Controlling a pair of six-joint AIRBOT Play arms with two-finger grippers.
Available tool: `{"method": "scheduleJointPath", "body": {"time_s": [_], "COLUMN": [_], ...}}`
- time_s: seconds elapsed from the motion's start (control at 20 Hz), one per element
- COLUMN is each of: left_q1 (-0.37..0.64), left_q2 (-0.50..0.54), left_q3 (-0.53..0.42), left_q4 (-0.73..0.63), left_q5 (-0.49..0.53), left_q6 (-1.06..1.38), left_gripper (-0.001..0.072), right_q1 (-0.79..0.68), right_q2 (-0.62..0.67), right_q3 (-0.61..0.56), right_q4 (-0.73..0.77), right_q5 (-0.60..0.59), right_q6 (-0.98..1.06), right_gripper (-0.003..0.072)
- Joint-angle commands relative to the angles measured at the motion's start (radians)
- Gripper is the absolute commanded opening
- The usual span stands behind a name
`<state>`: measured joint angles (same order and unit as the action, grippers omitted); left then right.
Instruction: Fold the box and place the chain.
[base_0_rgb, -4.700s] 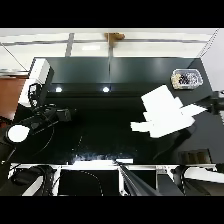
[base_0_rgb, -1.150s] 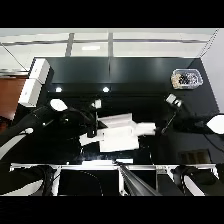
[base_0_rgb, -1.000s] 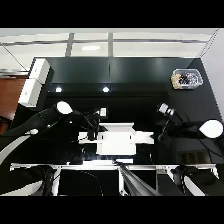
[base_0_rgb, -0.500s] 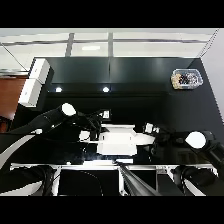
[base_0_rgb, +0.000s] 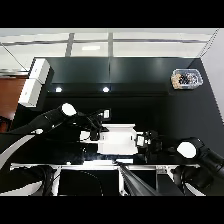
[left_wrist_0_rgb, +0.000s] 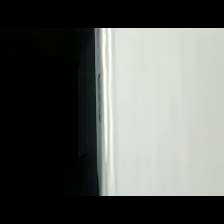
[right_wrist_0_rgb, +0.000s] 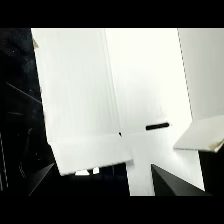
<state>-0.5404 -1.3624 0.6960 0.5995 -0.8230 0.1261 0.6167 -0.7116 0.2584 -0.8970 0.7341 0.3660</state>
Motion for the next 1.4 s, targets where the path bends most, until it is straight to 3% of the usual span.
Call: {"method": "scheduleJointPath", "body": {"time_s": [0.0, 0.5, 1.35], "left_q1": [0.0, 0.0, 0.0], "left_q2": [-0.001, -0.001, -0.001], "left_q3": [0.0, 0.0, 0.0], "left_q4": [0.002, 0.002, 0.002], "left_q5": [0.0, 0.0, -0.001], "left_q6": [0.0, 0.0, 0.0], "left_gripper": [0.0031, 0.0032, 0.0032], "right_q1": [0.05, 0.071, 0.071], "right_q2": [-0.01, -0.082, -0.081], "right_q3": [-0.004, -0.004, 0.064], "right_q4": [0.006, 0.036, 0.055], "right_q5": [-0.051, -0.126, -0.166], "right_q6": [-0.002, -0.012, 0.032], "right_gripper": [0.0692, 0.0691, 0.0691]}}
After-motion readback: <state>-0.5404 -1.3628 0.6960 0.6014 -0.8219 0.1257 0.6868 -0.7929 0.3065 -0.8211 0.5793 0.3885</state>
